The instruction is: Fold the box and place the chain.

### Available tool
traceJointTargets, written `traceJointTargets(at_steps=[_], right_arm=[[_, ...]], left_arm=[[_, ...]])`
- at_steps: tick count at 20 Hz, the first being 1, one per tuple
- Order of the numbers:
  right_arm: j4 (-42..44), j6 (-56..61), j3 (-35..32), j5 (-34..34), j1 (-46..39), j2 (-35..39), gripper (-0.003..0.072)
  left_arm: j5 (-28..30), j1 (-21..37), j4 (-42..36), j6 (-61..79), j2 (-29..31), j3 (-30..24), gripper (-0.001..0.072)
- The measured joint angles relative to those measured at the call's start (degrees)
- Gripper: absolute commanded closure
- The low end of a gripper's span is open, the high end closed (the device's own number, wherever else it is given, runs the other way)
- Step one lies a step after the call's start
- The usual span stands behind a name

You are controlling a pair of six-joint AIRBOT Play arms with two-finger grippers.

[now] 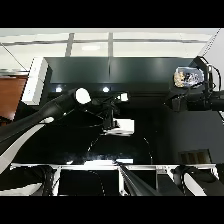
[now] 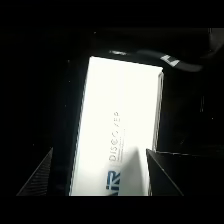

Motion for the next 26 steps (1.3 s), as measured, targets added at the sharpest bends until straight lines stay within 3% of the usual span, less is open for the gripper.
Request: traceJointTargets(at_steps=[13,19,24,25,26], right_arm=[[-0.15,0.31,0.00,-2.01,0.00,0.00,0.0666],[-0.22,0.42,0.00,-2.36,0.00,0.00,0.0666],[-0.26,0.39,0.00,-2.69,0.00,0.00,0.0666],[-0.28,0.39,0.00,-2.78,0.00,0.00,0.0666],[-0.28,0.39,0.00,-2.75,0.00,0.00,0.0666]], left_arm=[[-6.84,-0.46,0.39,-1.25,-3.96,3.19,0.0005],[-6.80,-3.10,4.57,1.97,-4.02,3.19,0.0004],[-3.54,-6.67,8.87,2.69,-5.33,3.19,0.0011],[-2.86,-7.41,9.62,2.64,-5.75,3.19,0.0110],[-2.58,-8.04,10.56,2.36,-6.01,3.21,0.0284]])
